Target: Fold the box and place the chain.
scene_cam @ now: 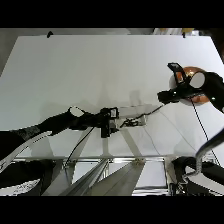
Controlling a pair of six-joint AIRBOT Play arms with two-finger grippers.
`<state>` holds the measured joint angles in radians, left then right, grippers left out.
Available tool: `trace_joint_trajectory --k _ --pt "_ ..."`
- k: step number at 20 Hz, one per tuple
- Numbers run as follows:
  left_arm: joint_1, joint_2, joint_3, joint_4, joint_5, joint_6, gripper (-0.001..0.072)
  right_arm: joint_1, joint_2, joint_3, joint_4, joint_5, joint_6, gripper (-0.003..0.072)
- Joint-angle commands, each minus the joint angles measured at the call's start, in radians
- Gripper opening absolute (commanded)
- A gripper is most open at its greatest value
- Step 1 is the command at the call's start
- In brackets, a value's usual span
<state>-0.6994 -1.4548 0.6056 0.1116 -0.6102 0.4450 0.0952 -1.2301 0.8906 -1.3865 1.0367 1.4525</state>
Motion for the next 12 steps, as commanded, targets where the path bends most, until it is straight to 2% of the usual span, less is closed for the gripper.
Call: trace_joint_trajectory --k 1,2,4,5,12 --pt "0.000 0.000 0.000 0.000 0.000 0.000 0.0370 -0.002 -0.063 0.000 -0.073 -0.039 0.045 0.0305" --pt "0.000 0.000 0.000 0.000 0.000 0.000 0.0370 -0.002 -0.073 0.000 -0.081 -0.050 0.057 0.0306" --pt "0.000 0.000 0.000 0.000 0.000 0.000 0.0370 -0.002 -0.089 0.000 -0.112 -0.077 0.107 0.0409" --pt "0.000 0.000 0.000 0.000 0.000 0.000 0.0370 -0.004 -0.096 0.000 -0.126 -0.085 0.123 0.0426" --pt "0.000 0.000 0.000 0.000 0.000 0.000 0.0370 -0.004 -0.167 0.000 -0.166 -0.062 0.201 0.0420"
